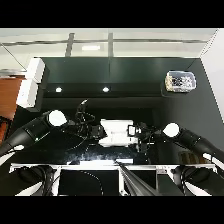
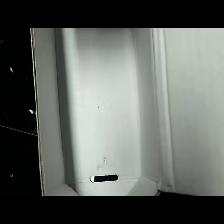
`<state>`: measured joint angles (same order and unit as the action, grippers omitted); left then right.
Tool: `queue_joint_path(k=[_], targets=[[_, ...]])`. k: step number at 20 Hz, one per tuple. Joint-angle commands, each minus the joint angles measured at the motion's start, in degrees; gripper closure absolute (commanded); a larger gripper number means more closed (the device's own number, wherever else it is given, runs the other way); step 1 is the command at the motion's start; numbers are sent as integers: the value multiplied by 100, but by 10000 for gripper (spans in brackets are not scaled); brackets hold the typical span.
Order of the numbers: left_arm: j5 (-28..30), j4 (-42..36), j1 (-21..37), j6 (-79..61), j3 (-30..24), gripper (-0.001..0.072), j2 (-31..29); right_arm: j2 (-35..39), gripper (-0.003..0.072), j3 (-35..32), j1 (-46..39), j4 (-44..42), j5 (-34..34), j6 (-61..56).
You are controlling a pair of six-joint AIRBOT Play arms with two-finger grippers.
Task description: Fold the box and place the chain.
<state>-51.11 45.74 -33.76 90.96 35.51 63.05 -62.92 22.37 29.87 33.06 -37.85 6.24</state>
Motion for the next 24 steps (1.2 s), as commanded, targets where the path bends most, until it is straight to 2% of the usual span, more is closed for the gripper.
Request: queue_joint_path(k=[1,5,8,16,19,21,22,23,24], targets=[[28,356,-208,393,109,206,13,0,259,-2,2,-2,63,0],[114,387,-422,476,109,206,177,0,259,-2,2,-2,68,0],[402,719,-522,907,114,206,197,0,259,-2,2,-4,66,0],[527,901,-739,1174,157,206,332,0,259,-2,2,-2,79,0],[533,1746,-979,2055,334,206,332,0,259,-2,2,-2,81,0],[323,2251,-1134,2599,463,207,345,0,259,-2,2,-2,81,0],[168,2441,-1196,2824,533,239,365,0,259,-2,2,-2,81,0],[52,2605,-1248,2981,605,305,398,0,259,-2,2,-2,81,0],[-37,2736,-1298,3119,686,318,457,0,259,-2,2,-2,85,2]])
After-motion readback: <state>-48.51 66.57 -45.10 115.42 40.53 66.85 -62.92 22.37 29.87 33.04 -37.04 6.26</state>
